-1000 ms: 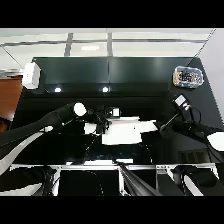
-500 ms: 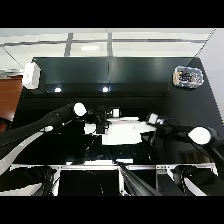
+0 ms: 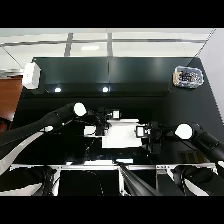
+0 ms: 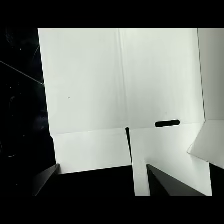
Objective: Fold the box and place the chain.
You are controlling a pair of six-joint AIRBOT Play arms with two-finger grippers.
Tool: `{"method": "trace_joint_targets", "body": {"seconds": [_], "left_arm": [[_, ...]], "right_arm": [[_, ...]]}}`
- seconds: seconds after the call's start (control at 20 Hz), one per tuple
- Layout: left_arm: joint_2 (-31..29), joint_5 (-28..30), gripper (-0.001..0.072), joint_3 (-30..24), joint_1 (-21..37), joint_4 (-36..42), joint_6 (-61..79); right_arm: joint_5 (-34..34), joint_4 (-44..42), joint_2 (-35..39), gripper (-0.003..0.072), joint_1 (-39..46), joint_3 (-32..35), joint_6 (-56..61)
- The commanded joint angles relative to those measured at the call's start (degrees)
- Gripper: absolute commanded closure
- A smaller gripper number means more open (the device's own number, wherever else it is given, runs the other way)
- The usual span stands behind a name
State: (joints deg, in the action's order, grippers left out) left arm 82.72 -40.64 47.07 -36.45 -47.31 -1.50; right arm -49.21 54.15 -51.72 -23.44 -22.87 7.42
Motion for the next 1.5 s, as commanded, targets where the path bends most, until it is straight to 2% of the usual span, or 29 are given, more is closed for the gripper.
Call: {"method": "trace_joint_targets", "body": {"seconds": [0.0,0.25,0.45,0.65,0.9,1.05,1.25,1.45], "left_arm": [[0.0,-0.1,0.0684,0.0,0.0,0.0,0.0],[0.0,-0.1,0.0685,0.0,0.0,0.0,0.0],[0.0,-0.1,0.0684,0.0,0.0,0.0,0.0],[0.0,-0.1,0.0685,0.0,0.0,0.0,0.0],[0.0,-0.1,0.0684,0.0,0.0,0.0,0.0],[0.0,-0.1,0.0684,0.0,0.0,0.0,0.0],[0.0,-0.1,0.0684,0.0,0.0,0.0,0.0],[0.0,-0.1,0.0684,0.0,0.0,0.0,0.0]], "right_arm": [[-1.2,-0.2,-0.4,0.0056,-0.3,-0.1,-0.9],[-1.9,-0.2,-0.4,0.0056,-0.3,-0.1,-1.3],[-1.6,-6.1,-0.5,0.0056,-0.3,0.3,-4.2],[-0.6,-6.9,-2.7,0.0056,-0.4,0.4,-6.3],[1.0,-9.6,-4.9,0.0056,-4.2,0.4,-7.1],[4.3,-9.5,-5.2,0.0056,-5.0,0.4,-7.1],[12.9,-12.8,-5.2,0.0056,-5.0,0.3,-6.9],[11.1,-10.2,-2.7,0.0056,-4.7,-1.0,-6.8]]}}
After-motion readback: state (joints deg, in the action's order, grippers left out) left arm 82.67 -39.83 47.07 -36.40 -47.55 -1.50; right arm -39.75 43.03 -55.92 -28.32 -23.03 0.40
